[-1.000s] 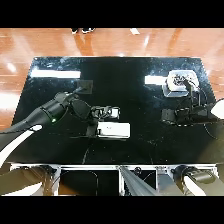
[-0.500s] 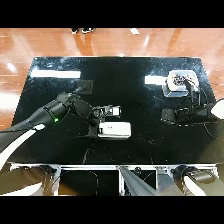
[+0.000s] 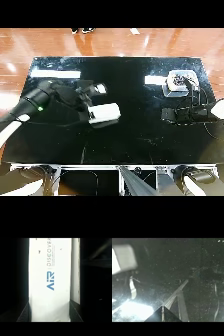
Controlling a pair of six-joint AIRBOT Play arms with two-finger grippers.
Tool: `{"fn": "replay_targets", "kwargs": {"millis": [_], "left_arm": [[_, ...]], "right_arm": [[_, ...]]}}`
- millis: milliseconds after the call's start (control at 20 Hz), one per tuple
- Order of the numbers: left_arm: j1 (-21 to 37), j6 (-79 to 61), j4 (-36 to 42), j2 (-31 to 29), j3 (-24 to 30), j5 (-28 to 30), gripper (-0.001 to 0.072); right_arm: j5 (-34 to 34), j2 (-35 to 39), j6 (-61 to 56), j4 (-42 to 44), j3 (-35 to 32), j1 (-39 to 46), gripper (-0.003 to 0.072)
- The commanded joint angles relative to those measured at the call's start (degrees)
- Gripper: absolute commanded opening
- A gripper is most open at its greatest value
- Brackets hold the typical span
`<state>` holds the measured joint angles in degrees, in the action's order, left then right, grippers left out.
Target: Fold the box and place the chain.
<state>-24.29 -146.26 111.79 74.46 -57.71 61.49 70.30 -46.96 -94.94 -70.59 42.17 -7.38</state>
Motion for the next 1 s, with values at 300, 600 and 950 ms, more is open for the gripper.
{"fn": "replay_targets", "kwargs": {"millis": [300, 600, 950], "left_arm": [[36.85, 8.52, -0.15, 1.51, -7.1, -4.68, 0.0021], [51.74, 16.15, 0.39, 8.81, -13.79, -8.61, 0.0021], [51.76, 16.24, 3.39, 20.87, -23.5, -9.22, 0.0022]], "right_arm": [[-0.26, 0.0, 0.26, 0.02, 0.07, 0.04, 0.0029], [-0.28, 0.0, 0.22, 0.26, 0.07, 0.02, 0.0029], [-1.6, 0.0, -1.97, 0.48, 0.07, 0.0, 0.0029]]}}
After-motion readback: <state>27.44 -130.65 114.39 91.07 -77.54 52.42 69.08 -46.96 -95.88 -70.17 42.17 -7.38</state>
